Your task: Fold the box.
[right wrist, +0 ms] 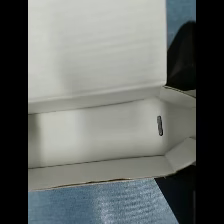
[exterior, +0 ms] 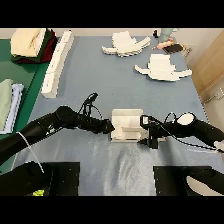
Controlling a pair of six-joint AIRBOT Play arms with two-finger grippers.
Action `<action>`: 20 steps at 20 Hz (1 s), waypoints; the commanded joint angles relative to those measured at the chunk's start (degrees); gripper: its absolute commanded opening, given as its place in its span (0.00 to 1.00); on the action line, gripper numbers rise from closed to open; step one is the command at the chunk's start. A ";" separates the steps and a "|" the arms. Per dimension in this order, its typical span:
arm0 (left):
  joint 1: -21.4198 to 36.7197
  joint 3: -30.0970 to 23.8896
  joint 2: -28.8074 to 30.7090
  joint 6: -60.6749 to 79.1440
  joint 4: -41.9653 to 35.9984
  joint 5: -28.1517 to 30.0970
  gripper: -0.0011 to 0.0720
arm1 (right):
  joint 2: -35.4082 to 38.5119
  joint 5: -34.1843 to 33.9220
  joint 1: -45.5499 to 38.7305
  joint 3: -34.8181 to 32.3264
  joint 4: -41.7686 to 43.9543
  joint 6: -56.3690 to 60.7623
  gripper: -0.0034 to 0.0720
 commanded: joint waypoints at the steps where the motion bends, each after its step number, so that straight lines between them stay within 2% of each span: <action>1: -2.73 2.47 -0.17 -9.88 10.23 -0.31 0.53 | 0.02 0.02 0.02 0.00 0.00 0.02 0.73; 4: -7.26 7.06 -1.66 -26.56 26.27 -3.61 0.53 | 0.02 0.02 0.02 0.00 0.00 0.02 0.73; 7: -11.28 12.20 -4.50 -36.26 34.10 -6.54 0.53 | 0.02 0.02 0.02 0.00 0.02 0.02 0.73; 10: -14.29 16.81 -8.85 -46.71 41.51 -12.57 0.53 | 0.02 0.02 0.02 0.00 0.00 0.02 0.73; 12: -15.96 18.47 -10.99 -50.82 43.91 -15.17 0.53 | 0.02 0.02 0.02 0.00 0.02 0.02 0.73; 16: -18.29 20.70 -14.71 -55.04 44.00 -16.22 0.53 | 0.02 0.02 0.02 0.00 0.02 0.02 0.73; 20: -19.47 25.49 -18.64 -58.47 45.44 -18.38 0.53 | 0.02 0.02 0.02 0.00 0.00 0.02 0.73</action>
